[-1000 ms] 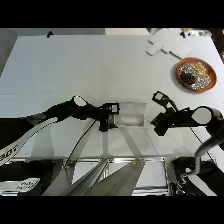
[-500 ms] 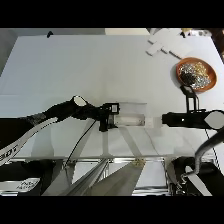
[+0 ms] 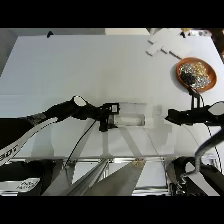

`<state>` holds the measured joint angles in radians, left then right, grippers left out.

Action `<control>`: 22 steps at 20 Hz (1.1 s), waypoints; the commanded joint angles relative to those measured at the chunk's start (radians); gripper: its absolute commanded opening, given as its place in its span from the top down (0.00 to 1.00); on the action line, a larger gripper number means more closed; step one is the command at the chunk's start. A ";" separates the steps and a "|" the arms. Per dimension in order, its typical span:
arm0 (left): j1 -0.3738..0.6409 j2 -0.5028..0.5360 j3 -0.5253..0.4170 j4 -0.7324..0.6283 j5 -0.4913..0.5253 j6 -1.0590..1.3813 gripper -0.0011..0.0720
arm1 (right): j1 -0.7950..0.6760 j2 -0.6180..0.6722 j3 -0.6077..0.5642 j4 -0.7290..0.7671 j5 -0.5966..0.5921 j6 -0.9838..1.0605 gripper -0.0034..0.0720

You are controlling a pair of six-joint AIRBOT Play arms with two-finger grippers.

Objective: Fold the box and place the chain.

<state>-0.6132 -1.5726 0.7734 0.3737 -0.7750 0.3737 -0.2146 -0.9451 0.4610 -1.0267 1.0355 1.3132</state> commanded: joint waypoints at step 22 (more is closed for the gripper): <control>0.000 0.000 0.000 0.000 0.000 0.000 0.53 | 0.142 -0.051 0.002 0.327 0.062 -0.196 0.54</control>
